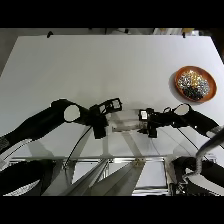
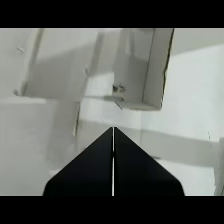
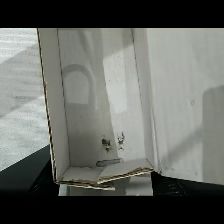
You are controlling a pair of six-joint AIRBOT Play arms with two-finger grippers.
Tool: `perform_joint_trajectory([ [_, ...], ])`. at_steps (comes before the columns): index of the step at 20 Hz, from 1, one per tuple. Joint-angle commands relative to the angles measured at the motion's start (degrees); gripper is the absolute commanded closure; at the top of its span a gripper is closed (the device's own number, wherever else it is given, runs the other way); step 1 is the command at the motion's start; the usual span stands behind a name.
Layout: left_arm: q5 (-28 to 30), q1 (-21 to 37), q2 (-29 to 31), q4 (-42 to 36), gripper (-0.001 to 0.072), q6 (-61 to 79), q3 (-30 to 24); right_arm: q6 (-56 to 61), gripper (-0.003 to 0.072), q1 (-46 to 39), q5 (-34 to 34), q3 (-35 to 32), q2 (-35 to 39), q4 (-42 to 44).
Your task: Fold the box and place the chain.
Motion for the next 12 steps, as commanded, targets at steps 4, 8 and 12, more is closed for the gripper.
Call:
perform_joint_trajectory([
  [4,0.4,2.4,0.1,2.1,0.0491,8.2,-5.1,0.0,0.0332,0.0,0.0,0.0,0.0,0.0],
  [8,4.6,3.7,0.1,2.4,0.0396,19.7,-5.5,0.0,0.0332,0.0,0.0,0.0,0.0,0.0],
  [12,10.8,3.6,-0.6,2.1,0.0294,27.2,-5.5,0.0,0.0332,0.0,0.0,0.0,0.0,0.0],
])
